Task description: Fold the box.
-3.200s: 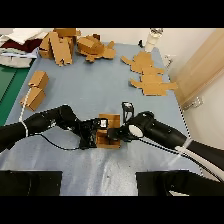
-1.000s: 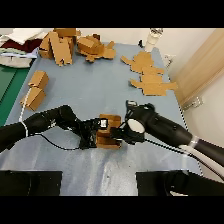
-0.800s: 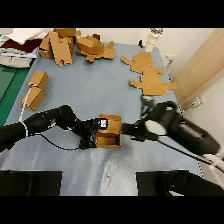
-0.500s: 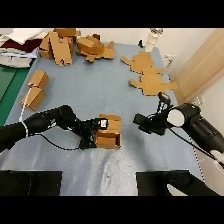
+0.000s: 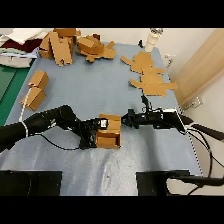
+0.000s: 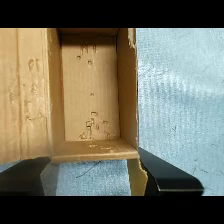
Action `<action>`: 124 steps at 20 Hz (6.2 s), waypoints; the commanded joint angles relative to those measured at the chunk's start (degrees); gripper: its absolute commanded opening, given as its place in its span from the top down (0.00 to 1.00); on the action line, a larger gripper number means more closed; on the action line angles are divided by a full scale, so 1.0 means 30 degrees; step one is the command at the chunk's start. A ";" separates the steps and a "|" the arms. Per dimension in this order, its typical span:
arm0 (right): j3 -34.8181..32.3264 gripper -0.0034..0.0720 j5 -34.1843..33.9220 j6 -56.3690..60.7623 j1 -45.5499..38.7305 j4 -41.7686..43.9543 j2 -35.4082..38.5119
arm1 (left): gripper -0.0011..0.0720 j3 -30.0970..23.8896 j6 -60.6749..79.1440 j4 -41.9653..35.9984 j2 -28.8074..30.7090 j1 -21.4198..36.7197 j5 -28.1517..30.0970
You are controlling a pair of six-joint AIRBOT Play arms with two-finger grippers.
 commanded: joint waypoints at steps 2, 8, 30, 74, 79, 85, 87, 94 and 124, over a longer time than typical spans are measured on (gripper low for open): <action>0.0087 0.95 0.5260 -0.5421 -0.0022 0.2645 -0.1494 | 0.43 -0.0007 0.0007 0.0007 -0.0015 0.0000 0.0036; -0.0328 0.95 0.3082 -0.6375 0.4167 -0.0736 0.0758 | 0.43 -0.0007 0.0007 0.0007 -0.0015 0.0000 0.0015; -0.2237 0.64 -0.8888 -0.3971 1.2152 -1.3435 1.1803 | 0.43 -0.0007 0.0007 0.0000 -0.0015 -0.0007 -0.0022; -0.0430 0.44 -0.8364 -0.4736 1.4367 -2.0706 0.9610 | 0.43 -0.0007 0.0007 0.0000 -0.0015 -0.0007 -0.0007; -0.0124 0.57 -0.7956 -0.4728 1.4367 -2.0779 0.9610 | 0.43 -0.0007 0.0007 0.0000 -0.0015 -0.0007 -0.0029; -0.0117 0.66 -0.7956 -0.3869 1.4367 -2.2265 0.9610 | 0.43 -0.0007 0.0007 0.0000 -0.0015 -0.0007 -0.0029; 0.0000 0.74 -0.7919 -0.3271 1.4367 -2.2454 0.9610 | 0.43 -0.0007 0.0007 0.0000 -0.0015 -0.0007 -0.0029; 0.0270 0.74 -0.7664 -0.3024 1.4367 -2.2549 0.9595 | 0.43 -0.0007 0.0007 0.0000 -0.0015 -0.0007 -0.0029; -0.4095 0.95 -1.0112 3.9051 1.7857 -2.9398 1.7981 | 0.43 -0.0007 0.0007 0.0000 -0.0015 -0.0007 0.0022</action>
